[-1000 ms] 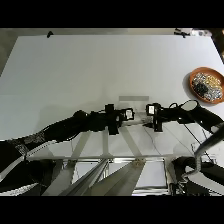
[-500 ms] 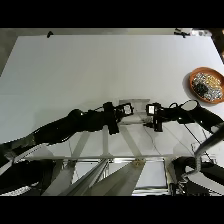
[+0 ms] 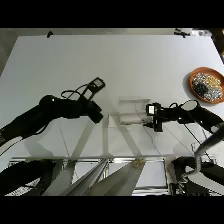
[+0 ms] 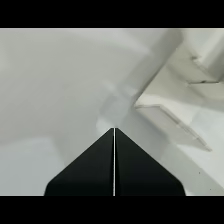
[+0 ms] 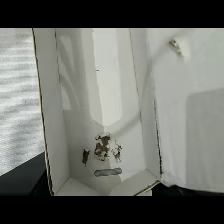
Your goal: Fold the box and place the chain.
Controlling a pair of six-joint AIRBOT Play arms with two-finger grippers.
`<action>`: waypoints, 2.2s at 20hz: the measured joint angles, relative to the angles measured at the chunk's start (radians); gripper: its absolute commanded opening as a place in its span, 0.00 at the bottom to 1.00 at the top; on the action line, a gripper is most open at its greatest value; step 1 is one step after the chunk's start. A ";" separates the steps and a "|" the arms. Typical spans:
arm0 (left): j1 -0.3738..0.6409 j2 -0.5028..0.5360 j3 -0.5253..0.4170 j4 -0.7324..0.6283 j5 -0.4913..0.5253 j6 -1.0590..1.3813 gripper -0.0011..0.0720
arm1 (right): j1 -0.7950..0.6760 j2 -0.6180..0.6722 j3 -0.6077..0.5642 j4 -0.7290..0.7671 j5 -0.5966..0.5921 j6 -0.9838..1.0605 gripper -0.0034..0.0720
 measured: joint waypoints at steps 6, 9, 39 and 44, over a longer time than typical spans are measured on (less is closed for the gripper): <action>0.081 -0.145 -0.005 -0.118 0.079 -0.135 0.02 | 0.000 0.000 0.000 0.000 0.000 0.000 0.62; 0.085 -0.208 -0.005 -0.221 0.079 -0.102 0.02 | 0.000 0.000 0.000 0.000 0.000 0.000 0.62; -0.068 -0.186 -0.006 -0.448 -0.002 0.005 0.22 | 0.000 0.000 0.000 0.000 0.000 0.001 0.62; -0.128 -0.188 -0.006 -0.462 -0.069 0.022 0.27 | 0.000 0.000 0.000 0.000 0.000 0.001 0.62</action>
